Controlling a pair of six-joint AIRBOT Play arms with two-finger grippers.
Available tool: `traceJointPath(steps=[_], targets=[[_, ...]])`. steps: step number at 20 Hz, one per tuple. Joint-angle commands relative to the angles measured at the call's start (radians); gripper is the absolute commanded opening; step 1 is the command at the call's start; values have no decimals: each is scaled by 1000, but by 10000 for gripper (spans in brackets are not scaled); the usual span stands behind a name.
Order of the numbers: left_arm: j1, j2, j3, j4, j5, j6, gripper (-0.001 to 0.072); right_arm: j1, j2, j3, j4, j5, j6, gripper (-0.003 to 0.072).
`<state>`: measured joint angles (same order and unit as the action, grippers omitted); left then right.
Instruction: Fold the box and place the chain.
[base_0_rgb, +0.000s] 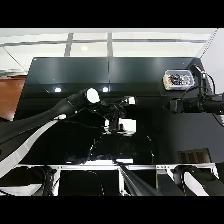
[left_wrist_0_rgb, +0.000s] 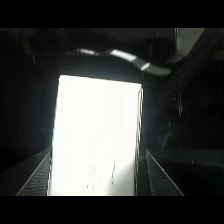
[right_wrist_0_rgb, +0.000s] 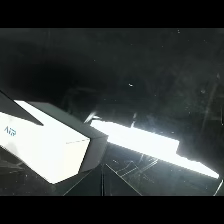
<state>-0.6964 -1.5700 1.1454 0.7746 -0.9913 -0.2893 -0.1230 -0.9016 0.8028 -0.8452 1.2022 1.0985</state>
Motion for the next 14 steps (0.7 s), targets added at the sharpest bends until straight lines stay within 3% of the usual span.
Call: traceJointPath(steps=[1, 7, 9, 12, 14], targets=[[-9, -1, 24, 112, -39, -57, 713, -1, 0, 0, -2, -2, 0, 19], [-87, -8, 36, 406, -22, -332, 696, -1, 0, 0, -2, -4, 0, 19], [-99, -1, 61, 473, -27, -451, 369, -1, 0, 0, -2, -14, 0, 19], [-33, 66, 155, 566, -152, -600, 368, -1, 0, 0, -2, -19, 0, 19], [71, 156, 220, 660, -227, -720, 368, -1, 0, 0, -1, -19, 1, 18]])
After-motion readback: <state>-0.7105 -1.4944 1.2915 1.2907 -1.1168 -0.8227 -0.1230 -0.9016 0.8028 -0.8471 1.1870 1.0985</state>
